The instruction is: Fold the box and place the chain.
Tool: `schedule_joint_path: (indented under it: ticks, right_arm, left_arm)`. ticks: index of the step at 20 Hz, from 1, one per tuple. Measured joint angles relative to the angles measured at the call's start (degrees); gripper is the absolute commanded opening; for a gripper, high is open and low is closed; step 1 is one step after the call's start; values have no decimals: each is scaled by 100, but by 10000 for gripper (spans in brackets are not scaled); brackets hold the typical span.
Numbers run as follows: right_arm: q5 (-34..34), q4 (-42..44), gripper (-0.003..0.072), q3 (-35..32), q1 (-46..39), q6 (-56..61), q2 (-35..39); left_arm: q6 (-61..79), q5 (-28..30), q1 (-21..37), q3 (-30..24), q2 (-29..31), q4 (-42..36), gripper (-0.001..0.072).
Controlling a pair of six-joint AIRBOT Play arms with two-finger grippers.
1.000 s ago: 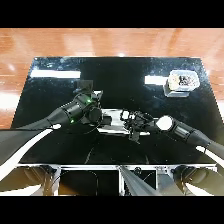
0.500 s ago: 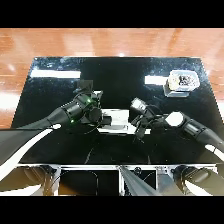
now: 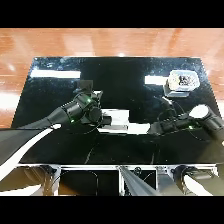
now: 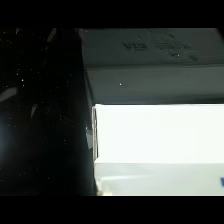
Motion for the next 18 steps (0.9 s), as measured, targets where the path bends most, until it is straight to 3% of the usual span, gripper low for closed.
schedule_joint_path:
  ticks: [3, 8, 16, 17, 18]
  right_arm:
    - [85, -501, 38, -17, -560, 809, 11]
    - [-481, -719, 39, -153, -713, 1515, -111]
    - [-1552, 481, 41, -192, 306, 1123, -708]
    - [-1613, 610, 116, -192, 404, 1047, -732]
    - [-1650, 708, 471, -190, 474, 992, -750]
  left_arm:
    - [-44, 0, -13, 0, 0, 24, 18]
    - [-131, 7, -13, 2, 0, 24, 18]
    - [-157, 20, -13, 0, 0, 24, 18]
    - [-160, 20, -13, 0, 0, 24, 19]
    - [-162, 20, -13, 2, 0, 24, 19]
